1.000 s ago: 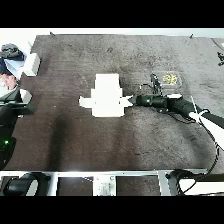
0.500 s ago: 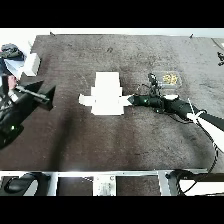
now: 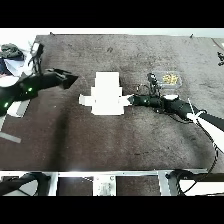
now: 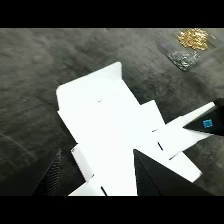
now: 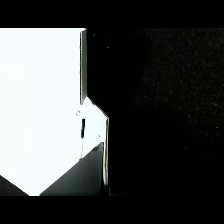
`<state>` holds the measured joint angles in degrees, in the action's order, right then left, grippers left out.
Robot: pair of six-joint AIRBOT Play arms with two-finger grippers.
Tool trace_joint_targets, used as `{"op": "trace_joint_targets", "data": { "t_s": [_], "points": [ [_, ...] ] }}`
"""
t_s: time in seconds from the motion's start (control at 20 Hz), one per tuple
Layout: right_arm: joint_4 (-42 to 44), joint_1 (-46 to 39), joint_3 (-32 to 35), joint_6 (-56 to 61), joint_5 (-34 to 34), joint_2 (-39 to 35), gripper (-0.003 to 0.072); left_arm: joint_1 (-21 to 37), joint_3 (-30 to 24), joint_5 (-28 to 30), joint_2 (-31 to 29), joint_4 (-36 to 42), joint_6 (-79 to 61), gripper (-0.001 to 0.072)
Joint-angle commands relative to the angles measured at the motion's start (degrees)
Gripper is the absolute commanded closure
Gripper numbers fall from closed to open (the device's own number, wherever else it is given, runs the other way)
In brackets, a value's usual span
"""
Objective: Fold the box and place the chain.
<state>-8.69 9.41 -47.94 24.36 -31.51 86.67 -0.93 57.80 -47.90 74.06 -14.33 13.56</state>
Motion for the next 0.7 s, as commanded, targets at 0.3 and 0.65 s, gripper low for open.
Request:
{"op": "trace_joint_targets", "data": {
  "t_s": [0.3, 0.65],
  "points": [
    [-0.5, 0.0, 0.0, -0.7, -0.6, 0.0, 0.0679, -5.0, 40.6, -22.7, 34.2, -25.5, 25.8, 0.0214],
    [-2.1, 0.0, 0.0, -0.8, -0.5, 0.0, 0.0679, -5.3, 57.7, -31.5, 47.7, -24.2, 28.6, 0.0213]
  ]
}}
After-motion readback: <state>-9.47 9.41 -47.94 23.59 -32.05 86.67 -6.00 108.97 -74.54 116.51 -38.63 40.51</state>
